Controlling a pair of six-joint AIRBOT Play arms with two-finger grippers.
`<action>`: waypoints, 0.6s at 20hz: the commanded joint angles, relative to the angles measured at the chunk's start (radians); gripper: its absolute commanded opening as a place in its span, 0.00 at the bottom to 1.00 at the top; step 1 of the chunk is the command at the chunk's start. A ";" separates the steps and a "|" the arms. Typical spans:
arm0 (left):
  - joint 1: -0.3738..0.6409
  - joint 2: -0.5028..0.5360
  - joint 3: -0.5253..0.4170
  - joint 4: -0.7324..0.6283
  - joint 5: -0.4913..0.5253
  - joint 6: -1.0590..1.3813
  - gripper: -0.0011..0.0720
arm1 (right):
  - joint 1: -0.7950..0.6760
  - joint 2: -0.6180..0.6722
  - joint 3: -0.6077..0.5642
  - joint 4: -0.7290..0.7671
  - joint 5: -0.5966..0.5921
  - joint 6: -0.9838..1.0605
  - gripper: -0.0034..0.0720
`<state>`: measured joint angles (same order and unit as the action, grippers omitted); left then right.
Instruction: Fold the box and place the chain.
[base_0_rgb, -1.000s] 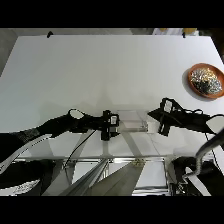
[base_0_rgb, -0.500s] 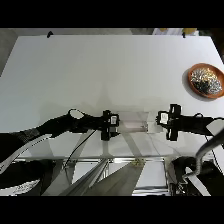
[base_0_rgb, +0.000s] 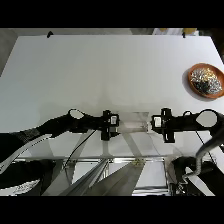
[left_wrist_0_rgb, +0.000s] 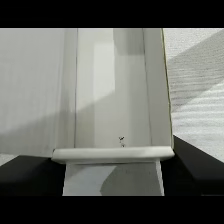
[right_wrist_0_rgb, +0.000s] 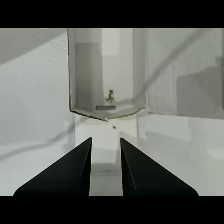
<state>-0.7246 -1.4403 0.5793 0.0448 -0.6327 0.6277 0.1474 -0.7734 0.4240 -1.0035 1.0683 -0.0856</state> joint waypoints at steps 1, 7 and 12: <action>0.000 0.000 0.000 0.000 0.000 0.000 0.22 | 0.001 -0.057 -0.001 0.017 0.000 -0.026 0.29; 0.000 0.000 0.000 0.000 0.000 0.000 0.22 | 0.001 -0.158 -0.002 0.077 -0.079 -0.037 0.26; 0.000 0.000 0.000 0.000 0.000 0.000 0.22 | 0.001 -0.236 -0.002 0.192 -0.093 -0.100 0.26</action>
